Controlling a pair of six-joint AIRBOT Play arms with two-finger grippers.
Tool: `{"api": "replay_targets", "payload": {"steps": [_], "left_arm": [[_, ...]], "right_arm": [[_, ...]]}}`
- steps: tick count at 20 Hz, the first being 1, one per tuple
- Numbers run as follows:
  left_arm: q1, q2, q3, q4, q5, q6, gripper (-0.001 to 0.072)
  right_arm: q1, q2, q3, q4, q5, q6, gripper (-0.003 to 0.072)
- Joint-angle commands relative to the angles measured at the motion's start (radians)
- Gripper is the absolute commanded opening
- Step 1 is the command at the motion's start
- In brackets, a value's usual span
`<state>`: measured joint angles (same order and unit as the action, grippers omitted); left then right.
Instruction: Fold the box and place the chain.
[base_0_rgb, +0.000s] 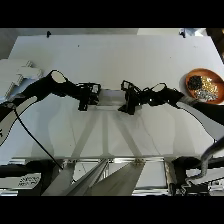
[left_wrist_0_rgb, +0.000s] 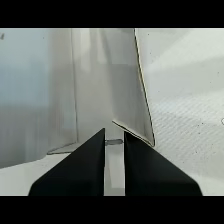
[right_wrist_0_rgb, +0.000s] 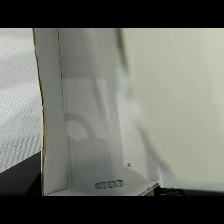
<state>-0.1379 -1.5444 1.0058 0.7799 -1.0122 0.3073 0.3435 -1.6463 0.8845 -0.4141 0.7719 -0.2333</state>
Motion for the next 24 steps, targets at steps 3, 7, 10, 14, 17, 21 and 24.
{"api": "replay_targets", "payload": {"steps": [3, 7, 10, 14, 17, 21, 24], "left_arm": [[0.035, 0.024, 0.0, -0.002, 0.001, 0.0, 0.0131], [0.113, 0.082, -0.001, -0.001, -0.032, 0.0, 0.0136], [0.183, 0.131, 0.0, -0.002, -0.101, -0.001, 0.0136], [0.292, 0.18, -0.008, -0.002, -0.172, -0.084, 0.0134], [0.364, 0.23, -0.085, -0.003, -0.112, -0.196, 0.0068], [0.404, 0.285, -0.258, -0.002, 0.017, -0.203, 0.0014], [0.386, 0.28, -0.326, -0.025, 0.105, -0.203, 0.0014]], "right_arm": [[0.0, 0.001, 0.0, 0.0, -0.002, -0.001, 0.0337], [0.0, 0.001, 0.0, 0.0, -0.002, -0.001, 0.0337], [0.0, 0.001, 0.0, 0.0, -0.002, -0.001, 0.0337], [0.0, 0.001, 0.0, 0.0, -0.002, -0.001, 0.0337], [0.0, 0.001, -0.001, 0.0, -0.002, -0.001, 0.0337], [0.0, 0.001, 0.0, 0.0, -0.002, -0.001, 0.0337], [0.0, 0.001, 0.0, 0.0, -0.002, -0.001, 0.0337]]}}
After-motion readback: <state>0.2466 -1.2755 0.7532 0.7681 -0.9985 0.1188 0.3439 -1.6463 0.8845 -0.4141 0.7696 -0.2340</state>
